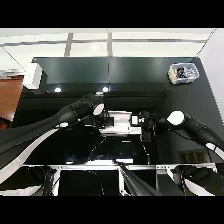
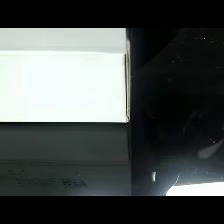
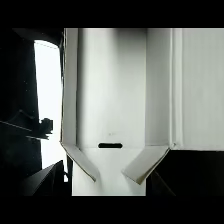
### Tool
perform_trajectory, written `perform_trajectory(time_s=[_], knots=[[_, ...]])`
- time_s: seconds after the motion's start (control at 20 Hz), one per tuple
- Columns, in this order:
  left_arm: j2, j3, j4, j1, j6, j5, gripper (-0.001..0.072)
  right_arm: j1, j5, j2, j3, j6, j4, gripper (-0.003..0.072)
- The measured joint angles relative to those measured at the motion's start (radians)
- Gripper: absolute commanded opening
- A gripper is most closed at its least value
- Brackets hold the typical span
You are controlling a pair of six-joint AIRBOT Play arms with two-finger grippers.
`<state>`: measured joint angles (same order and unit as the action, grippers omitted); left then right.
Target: Fold the box and place the chain.
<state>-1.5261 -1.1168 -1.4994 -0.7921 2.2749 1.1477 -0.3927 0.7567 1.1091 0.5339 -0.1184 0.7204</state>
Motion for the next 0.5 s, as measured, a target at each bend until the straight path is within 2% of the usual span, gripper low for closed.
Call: perform_trajectory(time_s=[0.05, 0.15, 0.2, 0.25, 0.5], knots=[[0.0, 0.0, -0.001, 0.0, -0.002, 0.005, 0.0028, 0.0, 0.0, -0.003, 0.0, 0.0, 0.004, 0.0506], [0.0, 0.0, -0.003, -0.001, -0.003, 0.006, 0.0028, 0.0, -0.002, -0.006, 0.0, 0.001, 0.002, 0.0439], [0.0, 0.0, -0.004, -0.001, -0.003, 0.006, 0.0028, 0.0, -0.002, -0.007, 0.0, 0.001, -0.005, 0.0199], [0.0, 0.0, -0.005, -0.001, -0.004, 0.004, 0.0028, 0.0, -0.002, -0.007, 0.0, 0.004, -0.016, 0.0079], [0.0, 0.0, -0.004, -0.001, -0.006, -0.006, 0.0028, -0.02, -0.009, 0.018, 0.0, 0.016, -0.117, 0.0082]])
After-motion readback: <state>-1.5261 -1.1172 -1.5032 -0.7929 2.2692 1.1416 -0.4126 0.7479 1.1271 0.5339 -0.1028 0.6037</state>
